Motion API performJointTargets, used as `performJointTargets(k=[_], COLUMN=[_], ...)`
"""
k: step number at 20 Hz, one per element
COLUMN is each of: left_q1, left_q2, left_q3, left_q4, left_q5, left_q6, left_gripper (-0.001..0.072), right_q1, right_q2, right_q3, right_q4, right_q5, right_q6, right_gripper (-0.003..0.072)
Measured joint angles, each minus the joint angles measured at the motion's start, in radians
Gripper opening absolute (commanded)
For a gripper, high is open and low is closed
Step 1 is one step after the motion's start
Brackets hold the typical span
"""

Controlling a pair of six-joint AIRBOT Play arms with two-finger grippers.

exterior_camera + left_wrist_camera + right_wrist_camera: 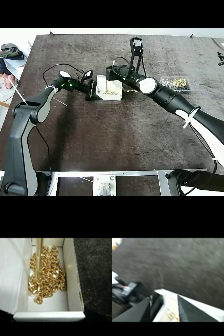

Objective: Fold the box and place the chain.

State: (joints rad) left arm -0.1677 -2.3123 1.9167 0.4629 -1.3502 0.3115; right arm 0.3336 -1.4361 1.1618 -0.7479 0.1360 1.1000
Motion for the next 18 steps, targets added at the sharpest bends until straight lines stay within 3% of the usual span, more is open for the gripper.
performJointTargets(k=[9, 14, 18], left_q1=[0.000, 0.000, 0.000], left_q2=[0.000, 0.000, 0.000], left_q3=[0.000, 0.000, 0.000], left_q4=[0.000, 0.000, 0.000], left_q5=[0.000, 0.000, 0.000], left_q6=[0.000, 0.000, 0.000], left_gripper=[0.0278, 0.0279, 0.0278], right_q1=[-0.353, -0.504, -0.534], right_q2=[0.176, 0.114, 0.008], right_q3=[-0.321, -0.416, -0.380], right_q4=[0.003, 0.011, 0.035], right_q5=[0.104, 0.084, 0.031], right_q6=[0.042, 0.068, 0.071], right_gripper=[0.0373, 0.0374, 0.0373])
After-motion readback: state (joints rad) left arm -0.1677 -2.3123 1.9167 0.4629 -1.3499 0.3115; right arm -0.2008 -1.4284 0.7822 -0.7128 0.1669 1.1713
